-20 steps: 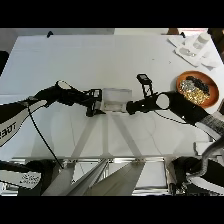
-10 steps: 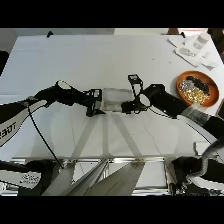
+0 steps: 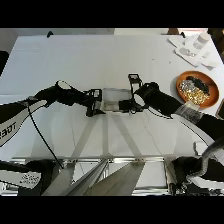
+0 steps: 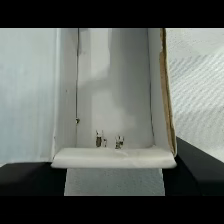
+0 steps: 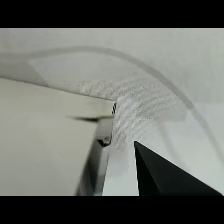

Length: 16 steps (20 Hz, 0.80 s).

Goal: Fold the box and place the chain.

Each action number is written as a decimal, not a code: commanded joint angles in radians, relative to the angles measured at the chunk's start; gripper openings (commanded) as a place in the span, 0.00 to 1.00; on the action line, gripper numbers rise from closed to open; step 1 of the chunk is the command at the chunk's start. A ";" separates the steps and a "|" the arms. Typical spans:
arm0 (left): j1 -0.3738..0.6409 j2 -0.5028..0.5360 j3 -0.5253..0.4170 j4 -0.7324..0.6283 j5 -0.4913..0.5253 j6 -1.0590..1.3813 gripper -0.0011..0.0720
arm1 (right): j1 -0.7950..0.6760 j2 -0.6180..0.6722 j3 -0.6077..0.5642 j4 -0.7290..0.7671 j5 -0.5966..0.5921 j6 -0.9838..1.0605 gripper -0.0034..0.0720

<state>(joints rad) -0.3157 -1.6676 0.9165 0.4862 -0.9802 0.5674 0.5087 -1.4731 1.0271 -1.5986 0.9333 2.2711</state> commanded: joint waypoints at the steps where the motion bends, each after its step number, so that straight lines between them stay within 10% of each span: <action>1: 0.000 0.000 0.000 0.000 0.000 0.000 0.37 | 0.003 -0.027 0.002 -0.002 -0.057 0.086 0.52; 7: 0.000 0.000 0.000 0.000 0.000 0.000 0.37 | 0.003 -0.065 0.002 -0.002 -0.091 0.088 0.06; 10: 0.000 0.000 0.000 0.000 0.000 0.000 0.37 | 0.003 -0.066 0.002 -0.002 -0.100 0.087 0.06; 13: 0.000 0.000 0.000 0.000 0.000 0.000 0.37 | 0.003 -0.058 0.002 -0.001 -0.097 0.082 0.49; 16: 0.000 0.000 0.000 0.000 0.000 0.000 0.37 | 0.005 -0.010 0.002 0.002 -0.060 0.076 0.51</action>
<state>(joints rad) -0.3153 -1.6676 0.9165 0.4866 -0.9791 0.5694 0.5121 -1.5143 1.0283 -1.5967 0.8406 2.3512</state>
